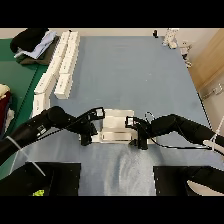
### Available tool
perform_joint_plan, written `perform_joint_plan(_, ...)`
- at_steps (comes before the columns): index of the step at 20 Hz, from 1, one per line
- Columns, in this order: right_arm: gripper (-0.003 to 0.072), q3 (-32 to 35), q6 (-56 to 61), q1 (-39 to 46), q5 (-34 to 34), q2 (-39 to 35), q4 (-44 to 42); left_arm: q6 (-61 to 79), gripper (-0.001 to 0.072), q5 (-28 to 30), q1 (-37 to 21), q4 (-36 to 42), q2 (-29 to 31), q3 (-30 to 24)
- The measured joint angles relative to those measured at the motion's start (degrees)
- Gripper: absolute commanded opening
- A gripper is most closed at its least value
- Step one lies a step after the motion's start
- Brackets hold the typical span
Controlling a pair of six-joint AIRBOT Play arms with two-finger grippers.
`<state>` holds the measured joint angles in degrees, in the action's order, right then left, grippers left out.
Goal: Fold the box.
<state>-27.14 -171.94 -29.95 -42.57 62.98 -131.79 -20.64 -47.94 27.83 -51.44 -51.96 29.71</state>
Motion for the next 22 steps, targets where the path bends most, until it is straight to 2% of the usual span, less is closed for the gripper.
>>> perform_joint_plan(3,0.0521,0.0,0.0,0.0,0.0,0.0,0.0,-25.7,0.0013,-1.9,0.0,-9.7,6.3,0.0)
perform_joint_plan(6,0.0521,0.0,0.0,0.0,0.0,0.0,0.0,-51.9,0.0012,-6.6,-1.0,-21.3,9.6,0.0)
perform_joint_plan(8,0.0521,0.0,0.0,0.0,0.0,0.0,0.0,-62.3,0.0012,-9.9,-3.9,-25.3,9.9,-0.2)
perform_joint_plan(10,0.0521,0.0,0.0,0.0,0.0,0.0,0.0,-67.1,0.0012,-11.9,-8.5,-26.3,9.0,-0.2)
perform_joint_plan(13,0.0521,0.0,0.0,0.0,0.0,0.0,0.0,-65.1,0.0012,-13.6,-18.3,-20.7,5.8,-0.4)
perform_joint_plan(16,0.0521,0.0,0.0,0.0,0.0,0.0,0.0,-56.8,0.0012,-14.8,-26.6,-10.7,1.7,-1.1)
perform_joint_plan(18,0.0521,0.0,0.0,0.0,0.0,0.0,0.0,-50.5,0.0012,-15.1,-29.6,-4.1,-1.4,-1.9)
perform_joint_plan(22,0.0521,0.0,0.0,0.0,0.0,0.0,0.0,-40.3,0.0012,-15.2,-31.9,5.9,-6.7,-3.9)
